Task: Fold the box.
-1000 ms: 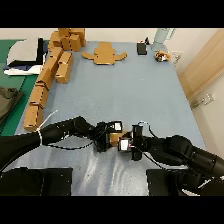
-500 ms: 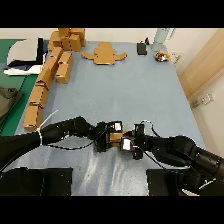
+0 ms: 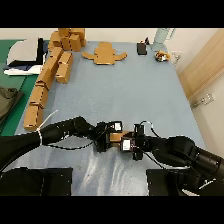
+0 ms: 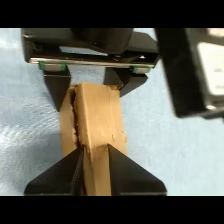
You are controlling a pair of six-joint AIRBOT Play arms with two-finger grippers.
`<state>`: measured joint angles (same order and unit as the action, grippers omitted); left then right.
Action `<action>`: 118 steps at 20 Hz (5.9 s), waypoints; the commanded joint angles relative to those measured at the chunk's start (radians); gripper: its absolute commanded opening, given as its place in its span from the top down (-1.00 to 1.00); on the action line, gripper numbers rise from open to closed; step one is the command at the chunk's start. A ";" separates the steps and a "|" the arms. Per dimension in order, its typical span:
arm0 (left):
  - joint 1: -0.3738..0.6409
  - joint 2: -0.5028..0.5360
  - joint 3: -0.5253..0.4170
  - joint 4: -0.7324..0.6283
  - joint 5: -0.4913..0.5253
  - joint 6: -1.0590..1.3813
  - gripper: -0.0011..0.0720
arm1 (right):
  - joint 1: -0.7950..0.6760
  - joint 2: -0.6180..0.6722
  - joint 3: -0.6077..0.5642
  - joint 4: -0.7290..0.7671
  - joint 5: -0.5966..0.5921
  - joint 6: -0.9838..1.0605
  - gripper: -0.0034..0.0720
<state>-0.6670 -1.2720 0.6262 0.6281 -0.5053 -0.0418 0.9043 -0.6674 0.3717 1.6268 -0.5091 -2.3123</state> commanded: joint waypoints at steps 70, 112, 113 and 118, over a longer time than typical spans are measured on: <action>0.000 0.000 0.000 0.000 0.000 0.000 -0.32 | -0.834 -0.433 0.065 1.007 -0.739 0.067 0.90; 0.757 0.204 0.045 0.695 -0.069 -1.209 -0.32 | -0.834 -0.393 0.448 0.097 -0.591 0.832 0.89; 0.811 0.180 0.056 0.695 -0.069 -1.209 -0.32 | -0.834 -0.393 0.448 0.097 -0.591 0.832 0.89; 0.878 0.021 0.187 0.692 -0.052 -1.232 -0.32 | -0.834 -0.393 0.447 0.098 -0.591 0.832 0.89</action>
<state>0.1593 -1.1740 0.7483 1.2991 -0.5716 -1.2304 0.0708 -1.0599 0.8188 1.7241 -1.1000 -1.4807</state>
